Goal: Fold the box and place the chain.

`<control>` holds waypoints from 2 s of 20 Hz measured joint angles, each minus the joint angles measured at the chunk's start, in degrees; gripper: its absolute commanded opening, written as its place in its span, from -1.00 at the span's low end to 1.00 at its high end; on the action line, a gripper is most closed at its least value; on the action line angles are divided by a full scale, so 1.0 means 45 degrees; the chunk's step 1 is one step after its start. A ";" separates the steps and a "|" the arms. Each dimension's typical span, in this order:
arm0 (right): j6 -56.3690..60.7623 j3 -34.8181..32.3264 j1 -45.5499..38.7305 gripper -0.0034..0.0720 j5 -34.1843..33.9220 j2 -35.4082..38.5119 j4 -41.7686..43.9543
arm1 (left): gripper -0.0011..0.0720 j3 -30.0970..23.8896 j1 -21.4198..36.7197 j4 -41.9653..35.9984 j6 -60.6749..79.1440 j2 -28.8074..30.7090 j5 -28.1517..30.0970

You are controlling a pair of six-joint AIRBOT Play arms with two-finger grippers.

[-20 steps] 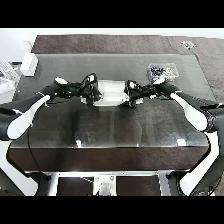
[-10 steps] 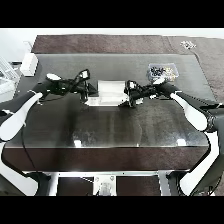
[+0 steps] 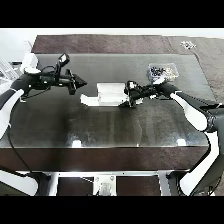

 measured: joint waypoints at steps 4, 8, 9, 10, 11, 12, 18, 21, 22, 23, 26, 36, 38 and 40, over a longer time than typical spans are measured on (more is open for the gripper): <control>0.0005 0.0000 0.0000 0.65 -0.0010 0.0000 0.0000 | -0.91 0.0000 0.0476 0.0821 -0.5212 0.0058 -0.0262; 0.0015 0.0000 0.0000 0.65 -0.0015 0.0000 0.0005 | -0.91 0.0000 0.0612 0.2725 -0.9928 0.0068 -0.0457; 0.0015 0.0000 0.0000 0.65 -0.0015 0.0000 0.0005 | -0.91 -0.0010 0.0627 0.3138 -1.0953 0.0063 -0.0510; 0.0015 0.0000 0.0000 0.65 -0.0019 0.0000 0.0010 | -0.91 -0.0044 0.0622 0.3429 -1.1715 0.0058 -0.0573; 0.0015 0.0000 0.0000 0.65 -0.0019 0.0000 0.0010 | -0.91 -0.0102 0.0612 0.3677 -1.2342 0.0058 -0.0670; 0.0015 0.0000 0.0000 0.65 -0.0019 0.0000 0.0005 | -0.91 -0.0189 0.0622 0.3852 -1.2794 0.0058 -0.0748; 0.0015 0.0000 0.0000 0.65 -0.0019 0.0000 0.0010 | -0.91 -0.1103 0.0636 0.4459 -1.4207 0.0058 -0.0593; 0.0019 0.0000 0.0000 0.65 -0.0019 0.0000 0.0010 | -0.91 -0.1404 0.0529 0.4634 -1.4727 0.0053 -0.0219; 0.0019 0.0000 0.0000 0.65 -0.0019 0.0000 0.0010 | -0.91 -0.1457 0.0389 0.4711 -1.4906 0.0058 -0.0131; 0.0019 0.0000 0.0000 0.65 -0.0019 -0.0005 0.0010 | -0.91 -0.1491 0.0214 0.4847 -1.5130 0.0058 0.0029; 0.0019 0.0000 0.0000 0.65 -0.0019 0.0000 0.0010 | -0.91 -0.1554 -0.0345 0.5353 -1.5922 0.0044 0.0835; 0.0019 0.0000 0.0000 0.65 -0.0019 0.0000 0.0010 | -0.91 -0.1588 -0.1156 0.4697 -1.6451 -0.0316 0.2176; 0.0019 0.0000 0.0000 0.65 -0.0019 0.0000 0.0010 | -0.91 -0.1588 -0.1307 0.4216 -1.6305 -0.0476 0.2399; 0.0019 0.0000 0.0000 0.65 -0.0019 0.0000 0.0010 | -0.91 -0.1588 -0.1506 0.3721 -1.6101 -0.0646 0.2424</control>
